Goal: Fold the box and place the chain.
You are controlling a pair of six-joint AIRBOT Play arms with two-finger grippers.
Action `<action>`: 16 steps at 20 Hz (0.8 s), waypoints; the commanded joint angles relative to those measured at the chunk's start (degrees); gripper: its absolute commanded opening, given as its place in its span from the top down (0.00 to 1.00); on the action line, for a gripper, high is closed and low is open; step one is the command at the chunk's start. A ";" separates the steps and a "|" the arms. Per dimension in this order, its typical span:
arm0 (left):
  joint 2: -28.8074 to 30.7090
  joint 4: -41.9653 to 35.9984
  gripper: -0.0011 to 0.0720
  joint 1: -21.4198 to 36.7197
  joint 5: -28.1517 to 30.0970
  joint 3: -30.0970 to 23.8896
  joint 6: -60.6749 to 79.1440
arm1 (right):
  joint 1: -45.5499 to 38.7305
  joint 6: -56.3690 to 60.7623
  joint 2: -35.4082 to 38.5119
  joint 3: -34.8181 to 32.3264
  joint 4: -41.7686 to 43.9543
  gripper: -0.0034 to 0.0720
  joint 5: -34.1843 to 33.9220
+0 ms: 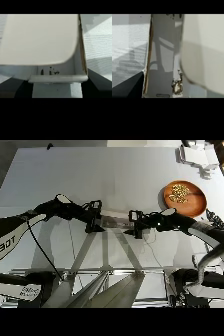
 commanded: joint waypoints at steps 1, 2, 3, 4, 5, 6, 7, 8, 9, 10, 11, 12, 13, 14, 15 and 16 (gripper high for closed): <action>0.02 -0.02 0.83 -0.04 -0.22 0.00 0.11 | 0.02 -1.62 0.00 0.04 0.17 0.35 -0.13; 0.04 -0.02 0.83 -0.04 -0.22 0.00 0.11 | 0.02 -1.46 0.00 0.04 0.15 0.35 0.98; 0.02 -0.02 0.83 -0.04 -0.22 0.00 0.11 | 0.02 -1.46 0.00 0.04 0.20 0.35 1.49; 0.02 -0.02 0.83 -0.04 -0.22 0.00 0.11 | 0.07 -1.46 0.00 0.04 0.39 0.35 1.75; 0.02 -0.02 0.83 -0.04 -0.22 0.00 0.11 | 0.07 -1.44 0.00 0.04 0.37 0.35 2.36; 0.02 -0.02 0.83 -0.04 -0.22 0.00 0.11 | 0.07 -1.44 0.00 0.04 0.13 0.35 2.67; 0.02 -0.02 0.83 -0.04 -0.22 0.00 0.11 | 0.07 -1.46 0.00 0.04 0.15 0.35 2.80; 0.02 -0.02 0.83 -0.04 -0.22 0.00 0.11 | 0.07 -1.46 0.00 0.04 0.17 0.34 2.73; 0.04 -0.02 0.83 -0.04 -0.22 0.00 0.11 | 0.07 -1.51 0.00 0.04 0.42 0.23 2.43; 0.02 -0.02 0.83 -0.04 -0.22 0.00 0.11 | 0.07 -1.51 0.04 0.04 0.72 0.01 1.55; 0.02 -0.02 0.83 -0.04 -0.22 0.00 0.11 | 0.00 -1.46 0.28 0.04 0.24 0.02 0.44; 0.02 -0.02 0.83 -0.04 -0.22 0.00 0.11 | 0.00 -1.44 0.81 0.04 -0.46 0.02 -1.05; 0.02 -0.02 0.83 -0.04 -0.20 0.00 0.11 | 0.00 -1.38 1.62 0.04 -1.42 0.02 -2.38; 0.02 -0.02 0.83 -0.04 -0.22 0.00 0.11 | 0.00 -1.25 2.54 0.04 -1.95 0.02 -3.32; 0.02 -0.02 0.83 -0.04 -0.24 0.00 0.11 | 0.00 -0.98 3.54 0.04 -2.47 0.02 -4.02; 0.04 -0.02 0.83 -0.04 -0.22 0.00 0.11 | 0.00 0.24 4.81 0.04 -4.57 0.03 -4.66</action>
